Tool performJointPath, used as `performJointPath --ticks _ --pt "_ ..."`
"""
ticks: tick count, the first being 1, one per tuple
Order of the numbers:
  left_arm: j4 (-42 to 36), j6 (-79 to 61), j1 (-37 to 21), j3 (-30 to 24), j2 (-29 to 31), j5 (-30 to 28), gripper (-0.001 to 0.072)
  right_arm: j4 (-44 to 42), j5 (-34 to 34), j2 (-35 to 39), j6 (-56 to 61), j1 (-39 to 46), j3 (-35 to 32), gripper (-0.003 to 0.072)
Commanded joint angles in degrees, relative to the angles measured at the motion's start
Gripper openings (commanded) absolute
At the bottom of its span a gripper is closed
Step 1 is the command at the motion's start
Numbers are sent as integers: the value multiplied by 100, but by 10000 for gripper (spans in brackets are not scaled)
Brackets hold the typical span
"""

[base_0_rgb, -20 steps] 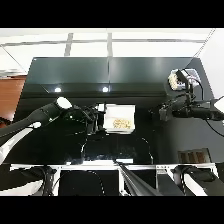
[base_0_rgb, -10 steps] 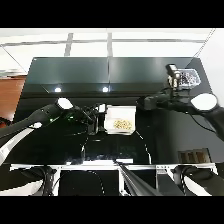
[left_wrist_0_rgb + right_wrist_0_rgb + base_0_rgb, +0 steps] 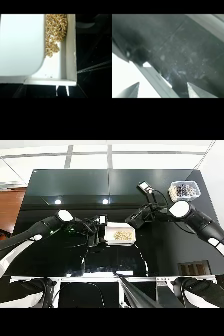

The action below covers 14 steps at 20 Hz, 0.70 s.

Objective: Fold the box and place the chain.

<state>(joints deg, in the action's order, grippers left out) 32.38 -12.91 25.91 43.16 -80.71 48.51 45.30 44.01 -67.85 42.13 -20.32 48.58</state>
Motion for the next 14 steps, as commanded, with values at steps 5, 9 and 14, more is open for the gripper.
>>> performJointPath --ticks 5,9,14 --pt "-4 9 4 4 0 -4 377 658 1740 -37 -2031 -50 422 720" --pt "-7 9 11 4 0 -2 377 551 1620 -55 -2264 -109 308 720" --pt "-7 9 11 4 0 11 376 216 1692 -55 -2341 -249 308 720"
